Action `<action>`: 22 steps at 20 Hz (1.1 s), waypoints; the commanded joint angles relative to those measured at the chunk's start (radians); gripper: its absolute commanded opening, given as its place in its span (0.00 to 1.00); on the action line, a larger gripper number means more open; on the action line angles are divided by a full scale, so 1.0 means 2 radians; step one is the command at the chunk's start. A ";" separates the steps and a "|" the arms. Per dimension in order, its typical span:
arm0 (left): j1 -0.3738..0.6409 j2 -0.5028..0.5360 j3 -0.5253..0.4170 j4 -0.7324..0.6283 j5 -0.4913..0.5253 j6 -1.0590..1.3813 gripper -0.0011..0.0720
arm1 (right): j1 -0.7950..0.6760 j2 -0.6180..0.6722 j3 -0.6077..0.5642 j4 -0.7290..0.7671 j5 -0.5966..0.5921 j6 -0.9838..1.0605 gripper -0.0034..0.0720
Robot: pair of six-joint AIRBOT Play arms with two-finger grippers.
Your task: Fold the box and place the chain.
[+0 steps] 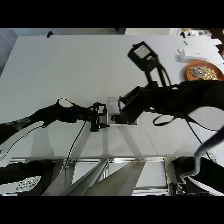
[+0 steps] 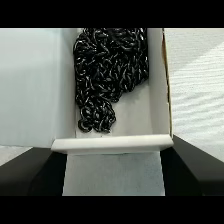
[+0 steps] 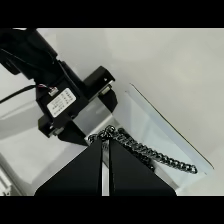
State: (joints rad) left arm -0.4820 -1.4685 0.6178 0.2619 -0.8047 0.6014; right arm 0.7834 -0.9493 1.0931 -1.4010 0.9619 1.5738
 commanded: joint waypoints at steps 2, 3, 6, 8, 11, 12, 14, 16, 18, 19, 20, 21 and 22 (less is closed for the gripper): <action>0.000 0.000 0.000 0.000 0.000 0.000 0.32 | 0.002 -0.062 0.000 0.002 -0.006 -0.002 0.07; 0.000 0.000 0.000 0.000 0.000 0.000 0.32 | 0.002 -0.078 0.000 0.002 -0.005 -0.002 0.07; 0.000 0.000 0.000 0.000 0.000 0.000 0.32 | 0.002 -0.115 0.000 0.011 0.008 -0.002 0.07; 0.000 0.000 0.000 0.000 0.000 0.000 0.32 | 0.002 -0.126 0.000 0.012 0.027 -0.002 0.07; 0.000 0.000 0.000 0.000 0.000 0.000 0.32 | 0.002 -0.127 0.000 -0.005 0.047 0.000 0.07; 0.000 0.000 0.000 0.000 0.000 0.000 0.32 | 0.002 -0.127 0.000 -0.009 0.052 0.000 0.07; 0.000 0.000 0.000 0.000 0.000 0.000 0.32 | 0.002 -0.127 0.000 -0.010 0.057 0.000 0.07; 0.000 0.000 0.000 0.000 0.000 0.000 0.32 | 0.002 -0.126 0.001 -0.010 0.061 0.000 0.13; 0.000 0.000 0.000 0.000 0.000 0.000 0.32 | -0.002 -0.122 0.010 -0.007 0.065 -0.005 0.33; 0.000 0.000 0.000 0.000 0.000 0.000 0.32 | -0.009 -0.119 0.020 -0.006 0.066 -0.006 0.34; 0.000 0.000 0.000 0.000 0.000 0.000 0.32 | -0.018 -0.117 0.032 -0.006 0.065 -0.012 0.34; 0.000 0.000 0.000 0.000 0.000 0.000 0.32 | -0.029 -0.117 0.046 -0.006 0.064 -0.035 0.34; 0.000 0.000 0.000 0.000 0.000 0.000 0.32 | -0.039 -0.117 0.054 -0.006 0.055 -0.059 0.33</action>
